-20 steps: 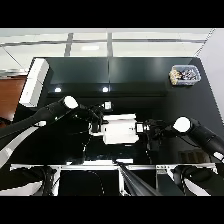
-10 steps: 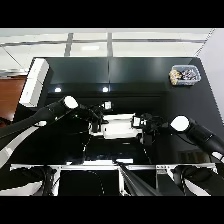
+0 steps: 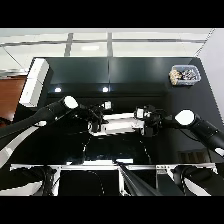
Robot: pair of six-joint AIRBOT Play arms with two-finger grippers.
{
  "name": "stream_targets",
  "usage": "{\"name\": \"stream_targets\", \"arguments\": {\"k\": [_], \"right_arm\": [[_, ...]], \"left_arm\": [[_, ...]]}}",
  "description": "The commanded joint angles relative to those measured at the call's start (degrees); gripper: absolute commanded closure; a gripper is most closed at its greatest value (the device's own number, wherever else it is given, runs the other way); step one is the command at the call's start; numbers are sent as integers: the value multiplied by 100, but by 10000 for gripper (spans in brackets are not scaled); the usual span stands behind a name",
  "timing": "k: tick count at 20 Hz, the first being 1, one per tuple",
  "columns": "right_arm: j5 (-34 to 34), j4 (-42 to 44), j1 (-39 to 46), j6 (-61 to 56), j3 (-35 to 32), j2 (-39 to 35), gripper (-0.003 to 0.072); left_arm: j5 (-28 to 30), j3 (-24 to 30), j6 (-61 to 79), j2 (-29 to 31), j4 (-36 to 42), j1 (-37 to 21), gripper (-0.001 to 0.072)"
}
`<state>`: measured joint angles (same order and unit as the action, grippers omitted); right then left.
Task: Fold the box and place the chain.
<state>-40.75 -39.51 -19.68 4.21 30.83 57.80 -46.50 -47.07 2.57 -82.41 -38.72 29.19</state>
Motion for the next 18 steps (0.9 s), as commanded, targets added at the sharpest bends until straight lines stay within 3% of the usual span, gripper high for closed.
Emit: {"name": "stream_targets", "arguments": {"k": [1,4,10,18], "right_arm": [[-195,531,142,632,13,118,-17],[-529,927,136,1119,9,455,-17],[-507,909,136,1375,9,1104,-16],[-605,887,136,1491,9,1252,-16]], "left_arm": [[-7,-4,4,-4,0,2,679],[-7,-4,4,-4,0,2,679],[-4,-4,4,-4,0,2,679],[37,-4,4,-13,0,2,679]]}}
